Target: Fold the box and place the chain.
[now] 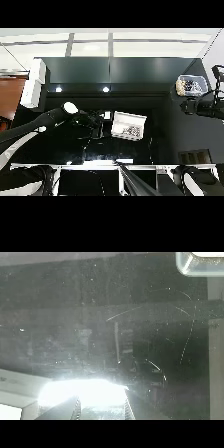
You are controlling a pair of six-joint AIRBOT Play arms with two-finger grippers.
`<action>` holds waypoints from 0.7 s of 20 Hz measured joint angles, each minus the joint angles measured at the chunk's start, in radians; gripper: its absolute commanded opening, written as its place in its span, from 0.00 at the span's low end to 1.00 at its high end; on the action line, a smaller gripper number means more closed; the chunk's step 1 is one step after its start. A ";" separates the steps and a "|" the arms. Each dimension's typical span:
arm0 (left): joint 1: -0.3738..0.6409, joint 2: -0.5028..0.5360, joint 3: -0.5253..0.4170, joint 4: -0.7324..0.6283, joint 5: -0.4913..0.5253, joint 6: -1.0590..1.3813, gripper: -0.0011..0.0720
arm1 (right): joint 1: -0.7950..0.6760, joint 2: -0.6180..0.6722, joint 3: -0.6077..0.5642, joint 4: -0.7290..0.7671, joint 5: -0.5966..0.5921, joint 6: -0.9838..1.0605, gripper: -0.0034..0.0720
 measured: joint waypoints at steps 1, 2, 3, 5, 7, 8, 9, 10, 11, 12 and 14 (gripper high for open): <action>0.004 0.000 0.003 0.003 0.001 -0.013 0.98 | 0.000 0.000 0.000 0.000 0.000 0.000 0.45; 0.008 0.000 0.006 0.012 0.002 -0.032 0.98 | 0.000 0.000 0.000 0.000 0.002 0.000 0.45; 0.013 0.000 0.010 0.028 0.003 -0.053 0.98 | 0.000 0.000 0.000 0.000 0.003 0.000 0.45; 0.019 -0.001 0.016 0.057 0.003 -0.084 0.98 | 0.000 0.000 0.000 0.000 0.003 0.000 0.45; 0.022 -0.002 0.023 0.073 0.002 -0.096 0.98 | 0.000 0.000 0.000 0.000 0.004 0.000 0.45; 0.023 -0.005 0.029 0.079 0.002 -0.098 0.98 | 0.000 0.000 0.000 0.000 0.004 0.000 0.45; 0.024 -0.010 0.037 0.082 0.001 -0.100 0.98 | 0.000 0.000 0.000 0.000 0.004 0.000 0.45; 0.025 -0.015 0.047 0.084 -0.002 -0.100 0.98 | 0.000 0.000 0.000 0.000 0.005 0.000 0.45; 0.025 -0.024 0.059 0.087 -0.018 -0.100 0.98 | 0.000 0.000 0.000 0.000 0.005 0.000 0.45; 0.025 -0.033 0.069 0.089 -0.039 -0.100 0.98 | 0.000 0.000 0.000 0.000 0.006 0.000 0.45; 0.022 -0.048 0.085 0.096 -0.074 -0.100 0.98 | 0.000 0.000 0.000 0.000 0.008 0.000 0.45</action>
